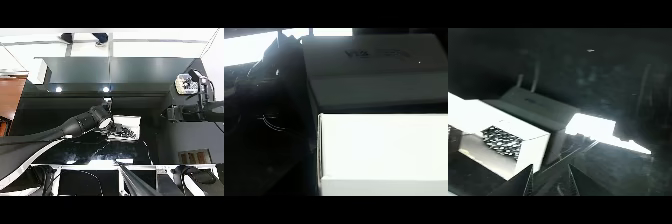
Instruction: Fold the box and place the chain.
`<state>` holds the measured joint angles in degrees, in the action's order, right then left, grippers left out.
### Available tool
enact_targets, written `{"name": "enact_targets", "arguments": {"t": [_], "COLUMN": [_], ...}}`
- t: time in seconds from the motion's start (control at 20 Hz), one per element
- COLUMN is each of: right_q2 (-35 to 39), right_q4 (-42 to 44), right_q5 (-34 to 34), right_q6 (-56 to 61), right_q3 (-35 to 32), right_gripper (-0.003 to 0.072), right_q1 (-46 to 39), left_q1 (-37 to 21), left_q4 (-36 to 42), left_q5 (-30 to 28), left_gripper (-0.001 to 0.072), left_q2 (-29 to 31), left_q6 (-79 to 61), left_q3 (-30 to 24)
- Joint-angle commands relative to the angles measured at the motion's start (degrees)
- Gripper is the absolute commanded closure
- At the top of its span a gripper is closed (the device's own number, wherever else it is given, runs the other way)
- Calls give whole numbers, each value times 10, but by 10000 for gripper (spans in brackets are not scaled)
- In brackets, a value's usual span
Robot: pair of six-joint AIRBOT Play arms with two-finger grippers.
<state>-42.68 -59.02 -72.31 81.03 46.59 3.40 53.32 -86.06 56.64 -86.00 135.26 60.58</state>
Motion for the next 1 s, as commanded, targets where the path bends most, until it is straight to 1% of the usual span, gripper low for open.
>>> {"name": "enact_targets", "arguments": {"t": [0.0,0.05,0.1,0.2,0.3,0.45,0.6,0.7,0.75,0.8,0.85,0.9,0.95], "right_q2": [10,10,10,10,10,10,10,10,10,10,10,10,10], "right_q4": [-17,-22,-29,-39,-41,-41,-41,-41,-41,-41,-41,-41,-41], "right_q5": [-5,-4,-3,3,6,6,7,7,7,7,7,7,7], "right_q6": [0,0,0,0,0,0,2,5,7,9,13,14,17], "right_q3": [1,0,-1,-4,-5,-5,-5,-5,-5,-5,-5,-5,-5], "right_gripper": [409,410,410,410,409,410,409,410,409,410,410,409,410], "right_q1": [-17,-17,-17,-17,-17,-17,-17,-17,-17,-17,-17,-17,-17], "left_q1": [-7,-9,-10,-9,-9,-9,-23,-73,-111,-155,-212,-268,-332], "left_q4": [12,16,15,10,-3,-52,-116,-148,-153,-145,-123,-85,-17], "left_q5": [21,31,46,72,91,120,130,165,177,176,165,145,112], "left_gripper": [635,364,216,212,213,213,216,216,217,217,216,217,217], "left_q2": [0,1,1,11,39,123,216,270,293,314,333,346,353], "left_q6": [0,2,2,-27,-88,-184,-242,-246,-257,-278,-301,-323,-364], "left_q3": [0,1,3,10,21,20,8,-18,-38,-63,-92,-119,-149]}}
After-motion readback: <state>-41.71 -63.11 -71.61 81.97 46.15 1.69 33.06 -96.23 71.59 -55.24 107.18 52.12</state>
